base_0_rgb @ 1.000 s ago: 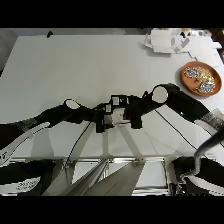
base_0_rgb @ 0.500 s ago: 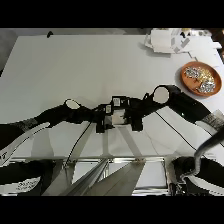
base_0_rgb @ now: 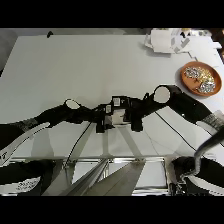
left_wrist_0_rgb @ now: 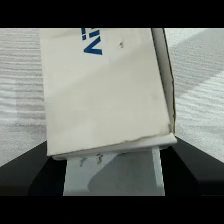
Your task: Fold the box and place the chain.
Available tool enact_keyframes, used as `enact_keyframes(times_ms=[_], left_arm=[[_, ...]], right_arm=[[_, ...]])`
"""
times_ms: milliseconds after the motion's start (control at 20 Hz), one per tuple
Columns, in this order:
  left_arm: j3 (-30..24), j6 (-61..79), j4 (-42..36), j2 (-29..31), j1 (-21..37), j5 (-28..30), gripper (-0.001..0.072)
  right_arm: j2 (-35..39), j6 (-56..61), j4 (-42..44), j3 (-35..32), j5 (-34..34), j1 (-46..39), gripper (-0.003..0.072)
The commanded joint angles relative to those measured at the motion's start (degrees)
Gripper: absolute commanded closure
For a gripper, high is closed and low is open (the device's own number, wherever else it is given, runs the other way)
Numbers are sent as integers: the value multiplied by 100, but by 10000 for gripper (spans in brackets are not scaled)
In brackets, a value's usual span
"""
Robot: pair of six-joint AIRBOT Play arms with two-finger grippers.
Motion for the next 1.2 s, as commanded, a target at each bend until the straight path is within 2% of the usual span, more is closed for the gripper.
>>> enact_keyframes(times_ms=[0,550,1150], left_arm=[[0,2,2,4,2,2,573],[0,0,2,4,2,2,573],[0,2,2,4,2,2,573]], right_arm=[[-48,2,2,-2,-103,2,668],[177,-149,280,0,-234,-39,668],[-236,-138,249,-302,-17,-247,668]])
